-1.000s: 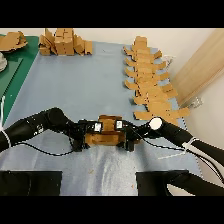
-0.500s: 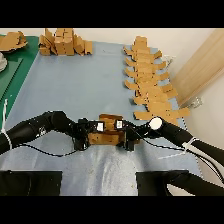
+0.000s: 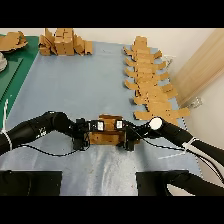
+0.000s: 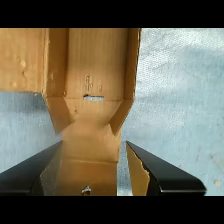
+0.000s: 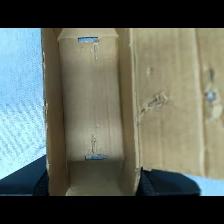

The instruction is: Fold the box.

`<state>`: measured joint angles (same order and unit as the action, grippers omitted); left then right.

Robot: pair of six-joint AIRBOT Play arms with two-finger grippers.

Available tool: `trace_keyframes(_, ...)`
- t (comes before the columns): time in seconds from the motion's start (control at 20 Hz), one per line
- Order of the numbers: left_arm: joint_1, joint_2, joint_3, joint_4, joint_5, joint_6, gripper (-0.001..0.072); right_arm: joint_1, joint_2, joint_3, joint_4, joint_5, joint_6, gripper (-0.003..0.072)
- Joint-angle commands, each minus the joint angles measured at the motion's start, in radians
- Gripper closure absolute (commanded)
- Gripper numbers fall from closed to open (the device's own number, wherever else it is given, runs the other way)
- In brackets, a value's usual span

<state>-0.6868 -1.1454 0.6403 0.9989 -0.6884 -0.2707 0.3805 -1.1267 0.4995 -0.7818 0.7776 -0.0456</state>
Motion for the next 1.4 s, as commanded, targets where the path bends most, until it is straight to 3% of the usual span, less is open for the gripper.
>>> trace_keyframes(0.0, -0.035, 0.0, 0.019, -0.011, 0.016, -0.007, 0.0076, 0.0, 0.0, 0.0, 0.0, 0.0, 0.0, 0.0188)
trace_keyframes(0.2, -0.049, 0.0, 0.045, -0.011, 0.046, -0.008, 0.0087, 0.0, 0.0, 0.0, 0.0, 0.0, 0.0, 0.0189)
trace_keyframes(0.45, -0.049, 0.0, 0.045, -0.011, -0.003, -0.021, 0.0097, 0.0, 0.0, 0.0, 0.0, 0.0, 0.0, 0.0188)
trace_keyframes(0.55, -0.049, 0.0, 0.045, -0.009, -0.002, -0.033, 0.0436, 0.0, 0.0, 0.0, 0.0, 0.0, 0.0, 0.0188)
trace_keyframes(0.75, -0.049, -0.001, 0.045, -0.009, 0.003, -0.033, 0.0434, 0.0, 0.0, 0.0, 0.0, 0.0, 0.0, 0.0189)
trace_keyframes(0.85, -0.049, -0.001, 0.045, -0.01, 0.019, -0.032, 0.0537, 0.0, 0.0, 0.0, 0.0, 0.0, 0.0, 0.0188)
trace_keyframes(1.35, -0.076, -0.003, 0.045, -0.015, 0.06, -0.008, 0.0539, 0.0, 0.0, 0.0, 0.0, 0.0, 0.0, 0.0189)
